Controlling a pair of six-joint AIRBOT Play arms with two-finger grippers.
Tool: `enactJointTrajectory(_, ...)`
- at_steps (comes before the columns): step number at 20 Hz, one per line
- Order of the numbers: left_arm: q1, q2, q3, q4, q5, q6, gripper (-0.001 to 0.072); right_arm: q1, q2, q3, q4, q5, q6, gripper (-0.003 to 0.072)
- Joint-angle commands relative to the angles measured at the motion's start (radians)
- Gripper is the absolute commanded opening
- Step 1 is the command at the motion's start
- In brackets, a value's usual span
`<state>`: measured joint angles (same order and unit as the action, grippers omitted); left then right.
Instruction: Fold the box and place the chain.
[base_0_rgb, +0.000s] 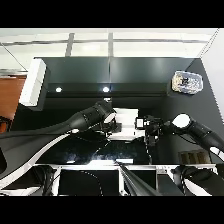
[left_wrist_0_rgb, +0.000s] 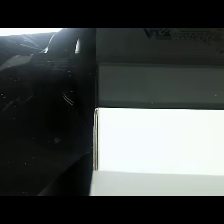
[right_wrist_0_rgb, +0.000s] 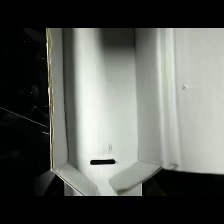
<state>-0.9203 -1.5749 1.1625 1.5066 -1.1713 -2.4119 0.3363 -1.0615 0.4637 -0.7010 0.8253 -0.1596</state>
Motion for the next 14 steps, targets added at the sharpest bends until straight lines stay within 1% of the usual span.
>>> enactJointTrajectory(1, 0.002, 0.001, 0.001, 0.0, 0.003, 0.0, 0.003, 0.0, 0.046, 0.006, -0.085, 0.031, 0.048, 0.0579)
enactJointTrajectory(3, 0.002, 0.001, 0.001, -0.001, 0.008, -0.001, 0.003, 0.0, 0.045, 0.006, -0.121, 0.031, 0.058, 0.0579)
enactJointTrajectory(6, 0.002, 0.001, 0.001, -0.001, 0.006, 0.0, 0.003, 0.0, 0.033, 0.004, -0.118, 0.019, 0.058, 0.0577)
enactJointTrajectory(7, 0.002, 0.001, 0.001, -0.001, 0.007, 0.0, 0.003, 0.0, 0.027, 0.004, -0.112, 0.013, 0.054, 0.056)
enactJointTrajectory(9, 0.002, 0.001, 0.001, -0.001, 0.007, 0.0, 0.003, 0.0, 0.015, 0.004, -0.109, -0.025, 0.054, 0.0558)
enactJointTrajectory(10, 0.002, 0.001, 0.001, -0.001, 0.007, 0.0, 0.0031, 0.0, 0.011, 0.005, -0.097, -0.029, 0.055, 0.0429)
enactJointTrajectory(11, 0.002, 0.001, 0.001, -0.001, 0.007, 0.0, 0.0031, 0.0, 0.007, 0.004, -0.073, -0.025, 0.055, 0.0413)
enactJointTrajectory(14, 0.002, 0.001, 0.001, -0.001, 0.007, 0.0, 0.003, 0.0, 0.006, 0.005, 0.0, -0.021, 0.055, 0.041)
